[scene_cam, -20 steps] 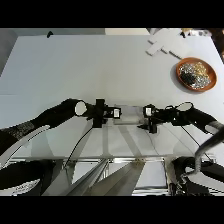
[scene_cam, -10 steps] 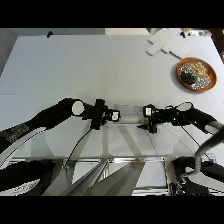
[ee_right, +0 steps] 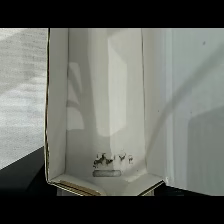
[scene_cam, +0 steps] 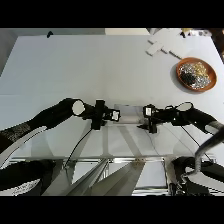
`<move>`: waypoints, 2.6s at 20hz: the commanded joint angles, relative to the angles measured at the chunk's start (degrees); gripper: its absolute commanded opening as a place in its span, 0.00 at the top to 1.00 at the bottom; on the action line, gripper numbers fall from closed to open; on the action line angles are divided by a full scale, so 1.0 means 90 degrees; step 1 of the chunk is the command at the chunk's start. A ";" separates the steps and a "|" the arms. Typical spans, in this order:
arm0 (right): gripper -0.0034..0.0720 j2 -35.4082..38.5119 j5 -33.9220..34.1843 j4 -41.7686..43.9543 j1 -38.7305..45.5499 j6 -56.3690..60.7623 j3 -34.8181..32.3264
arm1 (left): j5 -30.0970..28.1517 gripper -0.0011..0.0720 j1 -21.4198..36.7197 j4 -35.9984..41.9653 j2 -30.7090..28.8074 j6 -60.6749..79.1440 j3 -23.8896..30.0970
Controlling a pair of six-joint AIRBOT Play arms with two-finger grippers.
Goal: Fold the box and place the chain.
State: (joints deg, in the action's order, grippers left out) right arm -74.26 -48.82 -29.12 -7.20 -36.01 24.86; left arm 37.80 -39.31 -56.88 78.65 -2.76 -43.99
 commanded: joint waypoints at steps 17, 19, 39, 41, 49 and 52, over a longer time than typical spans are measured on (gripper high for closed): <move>0.42 0.0005 -0.0002 0.0000 0.0000 0.0000 0.0007 | 0.0158 0.54 -0.0039 0.1229 -0.0068 0.0000 -0.0007; 0.42 0.0005 -0.0002 0.0000 0.0000 0.0000 0.0007 | 0.0158 0.56 -0.0044 0.1426 -0.0068 0.0000 -0.0007; 0.42 0.0005 -0.0002 0.0000 0.0000 0.0000 0.0007 | -0.0284 0.65 -0.0083 0.2346 0.0243 0.0000 -0.0007; 0.42 0.0005 -0.0002 0.0000 0.0000 0.0000 0.0007 | -0.0260 0.49 -0.0136 0.2395 0.0277 0.0000 -0.0007; 0.42 0.0005 -0.0002 0.0000 0.0000 0.0000 0.0007 | -0.0100 0.20 -0.0187 0.2414 0.0304 0.0000 -0.0007; 0.42 0.0005 -0.0002 0.0000 0.0000 0.0000 0.0007 | -0.0092 0.34 -0.0182 0.2407 0.0267 -0.0041 -0.0007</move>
State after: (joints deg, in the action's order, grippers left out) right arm -74.26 -48.84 -29.15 -7.20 -36.03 24.88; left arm 36.45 -40.93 -35.20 81.30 -2.96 -44.03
